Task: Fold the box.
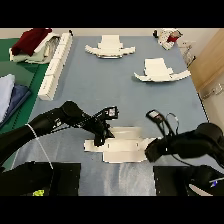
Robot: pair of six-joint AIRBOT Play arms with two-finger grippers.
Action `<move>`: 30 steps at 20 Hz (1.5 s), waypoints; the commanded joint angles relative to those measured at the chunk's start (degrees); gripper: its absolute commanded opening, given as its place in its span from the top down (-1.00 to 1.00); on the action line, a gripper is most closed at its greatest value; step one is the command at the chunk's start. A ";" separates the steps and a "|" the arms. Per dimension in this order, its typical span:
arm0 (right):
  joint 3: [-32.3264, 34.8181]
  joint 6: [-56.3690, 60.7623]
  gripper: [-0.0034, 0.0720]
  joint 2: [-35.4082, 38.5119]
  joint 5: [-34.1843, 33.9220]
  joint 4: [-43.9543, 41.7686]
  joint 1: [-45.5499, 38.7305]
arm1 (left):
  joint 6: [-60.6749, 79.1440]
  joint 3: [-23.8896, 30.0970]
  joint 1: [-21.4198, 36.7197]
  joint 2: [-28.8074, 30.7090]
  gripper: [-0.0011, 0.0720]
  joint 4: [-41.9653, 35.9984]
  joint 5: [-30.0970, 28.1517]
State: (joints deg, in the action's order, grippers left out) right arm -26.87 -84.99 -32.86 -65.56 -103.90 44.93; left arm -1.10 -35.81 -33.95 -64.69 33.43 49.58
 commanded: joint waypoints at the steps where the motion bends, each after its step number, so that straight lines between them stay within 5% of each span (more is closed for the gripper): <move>1: 1.33 -5.66 -0.42 0.72 2.16 9.03 19.10 | 0.02 -0.02 0.02 0.00 0.93 0.00 0.00; 2: 2.21 -7.13 -0.77 -0.79 4.48 12.07 22.62 | 0.02 -0.02 0.02 0.00 0.93 0.00 -0.04; 10: 1.46 -0.68 -0.77 -17.46 17.75 30.42 27.56 | 0.02 -0.02 0.02 0.00 0.93 0.00 0.00; 20: -1.22 16.98 -0.85 -12.66 12.92 35.39 27.58 | 0.02 -0.02 0.02 0.00 0.93 0.00 -0.02; 30: -2.71 19.37 -1.00 -12.28 6.71 35.43 27.54 | 0.02 -0.02 0.02 0.00 0.93 0.00 -0.02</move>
State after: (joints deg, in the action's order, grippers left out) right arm -29.02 -66.08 -45.21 -57.58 -69.34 72.49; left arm -1.08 -35.81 -33.95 -64.69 33.43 49.56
